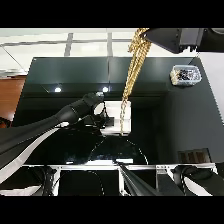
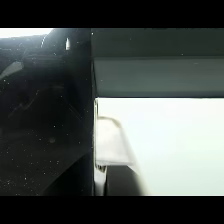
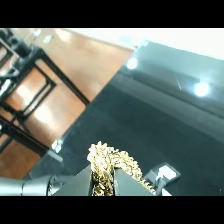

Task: Fold the box and place the chain.

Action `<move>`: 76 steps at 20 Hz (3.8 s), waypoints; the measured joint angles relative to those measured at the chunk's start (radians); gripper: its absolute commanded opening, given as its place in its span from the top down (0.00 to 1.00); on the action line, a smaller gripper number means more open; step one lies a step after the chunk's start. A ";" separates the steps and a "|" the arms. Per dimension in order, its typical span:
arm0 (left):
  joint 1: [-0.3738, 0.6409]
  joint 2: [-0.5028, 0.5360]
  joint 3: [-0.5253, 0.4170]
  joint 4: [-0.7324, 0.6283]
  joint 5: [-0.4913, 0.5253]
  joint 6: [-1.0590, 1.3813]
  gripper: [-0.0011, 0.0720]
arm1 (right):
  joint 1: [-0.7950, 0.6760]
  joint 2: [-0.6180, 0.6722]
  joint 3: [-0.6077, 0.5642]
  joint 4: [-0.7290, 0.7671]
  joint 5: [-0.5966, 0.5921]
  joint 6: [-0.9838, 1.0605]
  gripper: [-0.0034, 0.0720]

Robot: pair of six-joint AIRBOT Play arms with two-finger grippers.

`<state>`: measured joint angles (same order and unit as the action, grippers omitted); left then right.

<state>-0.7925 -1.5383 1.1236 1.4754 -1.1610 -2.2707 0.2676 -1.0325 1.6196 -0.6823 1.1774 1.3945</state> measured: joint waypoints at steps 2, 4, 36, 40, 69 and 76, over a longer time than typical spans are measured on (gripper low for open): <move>0.000 0.000 0.000 0.000 0.000 0.000 0.95 | 0.000 0.000 0.000 -0.001 -0.017 -0.003 0.94; 0.000 0.000 0.000 0.000 0.000 0.000 0.95 | 0.000 -0.001 0.000 -0.011 -0.016 -0.005 0.94; 0.000 0.000 0.000 0.001 0.001 0.000 0.95 | 0.120 -0.066 -0.748 -0.035 -0.164 0.013 0.57; 0.000 0.000 0.000 0.000 0.001 0.000 0.95 | 0.088 -0.068 -0.755 -0.076 -0.142 0.010 0.55; 0.570 0.570 -0.574 -0.765 0.096 1.645 0.01 | -0.078 -0.068 -0.756 -0.165 -0.123 0.000 0.55; 0.447 0.473 -0.573 -0.843 0.273 2.303 0.01 | -0.079 -0.068 -0.756 -0.167 -0.135 0.000 0.55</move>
<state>-0.3458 -1.0649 0.5507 0.6327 -0.8879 0.0326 0.1886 -1.1000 0.8639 -0.8497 1.0424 1.3941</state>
